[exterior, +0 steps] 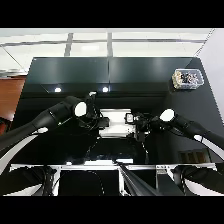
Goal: Fold the box and place the chain.
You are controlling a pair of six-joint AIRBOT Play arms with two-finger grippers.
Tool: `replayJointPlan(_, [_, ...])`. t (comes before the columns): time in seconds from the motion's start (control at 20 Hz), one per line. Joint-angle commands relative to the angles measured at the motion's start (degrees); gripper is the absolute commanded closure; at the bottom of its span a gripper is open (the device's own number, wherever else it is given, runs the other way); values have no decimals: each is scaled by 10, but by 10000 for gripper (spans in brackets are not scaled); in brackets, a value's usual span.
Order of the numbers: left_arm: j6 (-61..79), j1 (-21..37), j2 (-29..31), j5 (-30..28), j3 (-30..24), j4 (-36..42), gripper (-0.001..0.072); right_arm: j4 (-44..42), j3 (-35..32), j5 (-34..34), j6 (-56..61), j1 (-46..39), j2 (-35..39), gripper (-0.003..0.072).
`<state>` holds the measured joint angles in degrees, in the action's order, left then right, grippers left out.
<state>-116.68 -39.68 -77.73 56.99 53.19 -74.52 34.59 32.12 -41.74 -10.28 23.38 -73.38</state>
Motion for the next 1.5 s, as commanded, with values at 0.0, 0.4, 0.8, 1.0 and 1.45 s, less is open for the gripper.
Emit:
replayJointPlan(0.0, [-89,-17,-7,-10,7,-64,315,0,0,0,0,0,0,274])
replayJointPlan(0.4, [-162,-60,-55,53,80,-125,315,0,0,0,0,0,0,275])
replayJointPlan(0.8, [-196,-64,-56,74,73,-121,314,0,0,0,0,0,0,275])
replayJointPlan(1.0, [-196,-67,-56,74,62,-113,314,0,0,0,0,0,0,274])
replayJointPlan(1.45, [-188,-67,-56,43,62,-85,632,0,0,0,0,0,0,274])
